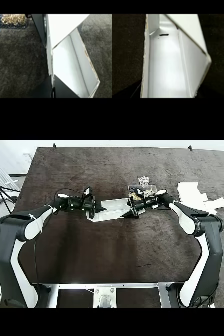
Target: Fold the box and place the chain.
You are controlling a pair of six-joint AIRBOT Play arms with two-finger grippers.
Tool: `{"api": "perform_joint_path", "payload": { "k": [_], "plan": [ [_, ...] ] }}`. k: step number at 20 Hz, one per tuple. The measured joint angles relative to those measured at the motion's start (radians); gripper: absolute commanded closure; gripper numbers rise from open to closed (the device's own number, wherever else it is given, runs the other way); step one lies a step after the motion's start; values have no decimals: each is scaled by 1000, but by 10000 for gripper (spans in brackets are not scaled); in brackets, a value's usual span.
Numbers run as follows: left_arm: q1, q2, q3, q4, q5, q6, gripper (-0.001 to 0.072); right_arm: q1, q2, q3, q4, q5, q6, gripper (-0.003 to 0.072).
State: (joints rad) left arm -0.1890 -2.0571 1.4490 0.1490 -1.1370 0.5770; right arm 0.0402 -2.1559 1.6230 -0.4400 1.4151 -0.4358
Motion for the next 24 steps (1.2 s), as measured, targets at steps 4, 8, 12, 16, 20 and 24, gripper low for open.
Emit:
{"api": "perform_joint_path", "payload": {
  "k": [4,8,12,16,20,24],
  "plan": [
    [0,0,0,0,0,0,688,0,-26,35,-1,31,21,85],
    [0,0,0,0,-1,0,688,-1,-35,51,-5,46,31,84],
    [0,0,0,0,-3,0,688,-2,-38,58,-21,42,33,85],
    [0,0,0,0,-5,0,688,4,-39,61,-43,26,33,84],
    [0,0,0,0,-5,0,688,11,-39,61,-51,16,32,112],
    [0,0,0,0,-8,0,688,13,-39,62,-51,15,32,273]
  ]
}}
